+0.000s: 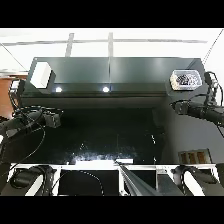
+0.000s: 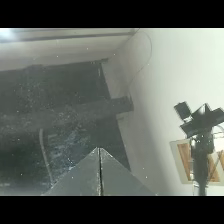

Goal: Fold the box and place the chain.

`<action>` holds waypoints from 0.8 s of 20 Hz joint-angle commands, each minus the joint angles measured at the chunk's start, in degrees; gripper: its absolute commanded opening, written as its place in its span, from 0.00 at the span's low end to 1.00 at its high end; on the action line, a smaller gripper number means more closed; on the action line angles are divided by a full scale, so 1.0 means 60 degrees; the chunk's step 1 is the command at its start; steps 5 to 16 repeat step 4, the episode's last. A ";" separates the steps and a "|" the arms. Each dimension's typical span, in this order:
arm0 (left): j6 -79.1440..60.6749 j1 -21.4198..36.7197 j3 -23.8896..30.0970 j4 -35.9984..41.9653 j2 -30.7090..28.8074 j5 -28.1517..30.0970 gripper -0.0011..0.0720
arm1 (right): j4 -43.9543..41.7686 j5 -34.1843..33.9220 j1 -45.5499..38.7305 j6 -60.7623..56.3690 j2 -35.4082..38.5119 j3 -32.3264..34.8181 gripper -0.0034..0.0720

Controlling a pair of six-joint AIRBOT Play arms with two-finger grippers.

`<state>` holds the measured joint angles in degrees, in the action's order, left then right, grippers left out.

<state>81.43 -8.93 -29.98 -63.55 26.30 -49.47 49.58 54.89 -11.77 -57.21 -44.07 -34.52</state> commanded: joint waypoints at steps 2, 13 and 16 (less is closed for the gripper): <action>0.0004 -0.0004 0.0018 -0.0007 -0.0022 -0.0004 0.05 | 0.0004 -0.0007 0.0000 0.0000 0.0004 0.0000 0.10; 0.0004 -0.0004 0.0018 -0.0007 -0.0018 -0.0004 0.05 | 0.0004 -0.0007 0.0000 -0.0004 0.0004 0.0000 0.10; 0.0004 -0.0004 0.0018 -0.0007 -0.0018 -0.0004 0.05 | 0.0004 -0.0007 0.0000 -0.0004 0.0004 0.0000 0.10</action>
